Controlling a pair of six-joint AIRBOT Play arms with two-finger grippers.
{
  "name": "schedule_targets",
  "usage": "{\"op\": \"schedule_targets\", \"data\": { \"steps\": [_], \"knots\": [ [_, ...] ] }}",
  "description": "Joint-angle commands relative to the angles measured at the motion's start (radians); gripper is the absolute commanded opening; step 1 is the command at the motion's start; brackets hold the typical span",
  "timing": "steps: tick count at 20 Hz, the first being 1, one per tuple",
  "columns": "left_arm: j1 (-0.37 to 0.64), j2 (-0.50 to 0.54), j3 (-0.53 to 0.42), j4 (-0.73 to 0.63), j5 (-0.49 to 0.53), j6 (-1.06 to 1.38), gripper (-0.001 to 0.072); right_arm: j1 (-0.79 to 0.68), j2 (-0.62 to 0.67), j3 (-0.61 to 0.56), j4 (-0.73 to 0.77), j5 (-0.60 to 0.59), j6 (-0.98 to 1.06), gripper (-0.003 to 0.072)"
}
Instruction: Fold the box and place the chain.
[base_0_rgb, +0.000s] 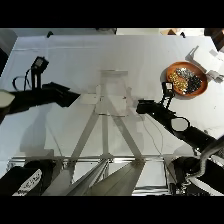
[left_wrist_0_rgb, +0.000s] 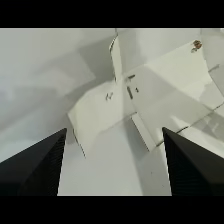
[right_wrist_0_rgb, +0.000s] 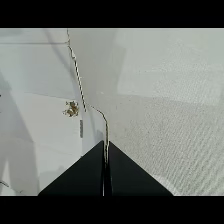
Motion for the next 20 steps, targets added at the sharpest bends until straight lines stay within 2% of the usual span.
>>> {"op": "schedule_targets", "data": {
  "steps": [1,6,11,12,13,15,20],
  "knots": [
    [-0.003,-0.189,0.199,0.044,-0.122,0.036,0.0658,0.001,0.001,0.0,0.0,0.0,0.0,0.0015],
    [-0.059,-0.46,0.446,0.051,-0.24,0.13,0.0653,0.001,0.001,0.0,0.0,0.0,0.0,0.0015],
    [-0.109,-0.714,0.678,0.048,-0.288,0.131,0.0656,0.001,0.001,0.0,0.0,0.0,0.0,0.0015],
    [-0.114,-0.75,0.716,0.044,-0.307,0.124,0.0659,0.001,0.001,0.0,0.0,0.0,0.0,0.0015],
    [-0.116,-0.784,0.753,0.042,-0.328,0.114,0.0697,0.001,0.001,0.0,0.0,0.0,0.0,0.0015],
    [-0.122,-0.825,0.79,0.037,-0.342,0.111,0.0696,0.001,0.001,0.0,0.0,0.0,0.0,0.0015],
    [-0.133,-0.864,0.798,-0.023,-0.34,0.114,0.0696,0.001,0.001,0.0,0.0,0.0,0.0,0.0015]
  ]
}}
